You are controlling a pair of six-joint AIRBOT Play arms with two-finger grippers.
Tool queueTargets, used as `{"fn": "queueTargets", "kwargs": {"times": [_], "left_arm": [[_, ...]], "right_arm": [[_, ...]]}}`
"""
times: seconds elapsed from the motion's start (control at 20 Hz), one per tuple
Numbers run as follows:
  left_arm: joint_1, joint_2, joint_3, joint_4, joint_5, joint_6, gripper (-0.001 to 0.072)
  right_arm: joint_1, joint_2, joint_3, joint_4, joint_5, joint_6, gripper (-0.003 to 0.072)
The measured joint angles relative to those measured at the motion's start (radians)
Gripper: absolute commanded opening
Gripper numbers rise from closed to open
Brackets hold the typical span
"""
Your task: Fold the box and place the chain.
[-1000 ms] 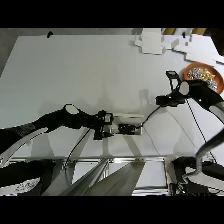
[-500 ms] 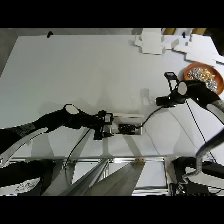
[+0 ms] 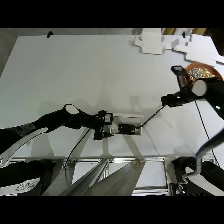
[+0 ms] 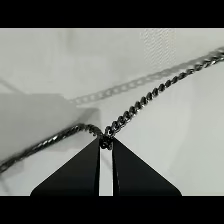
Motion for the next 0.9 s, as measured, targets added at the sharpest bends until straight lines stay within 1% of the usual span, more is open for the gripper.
{"fn": "queueTargets", "kwargs": {"times": [0.15,0.3,0.5,0.65,0.9], "left_arm": [[0.0,0.0,0.0,0.0,0.0,0.0,0.0209],[0.0,0.0,0.0,0.0,0.0,0.0,0.0209],[0.0,0.0,0.0,0.0,0.0,0.0,0.0209],[0.0,0.0,0.0,0.0,0.0,0.0,0.0209],[0.0,0.0,0.0,0.0,0.0,0.0,0.0209]], "right_arm": [[0.0,0.142,0.0,0.129,0.089,-0.082,0.002],[0.0,0.28,0.0,0.294,0.171,-0.17,0.002],[0.0,0.422,0.0,0.451,0.241,-0.231,0.002],[0.0,0.493,0.0,0.552,0.268,-0.251,0.0021],[0.0,0.538,0.0,0.742,0.281,-0.285,0.0021]]}}
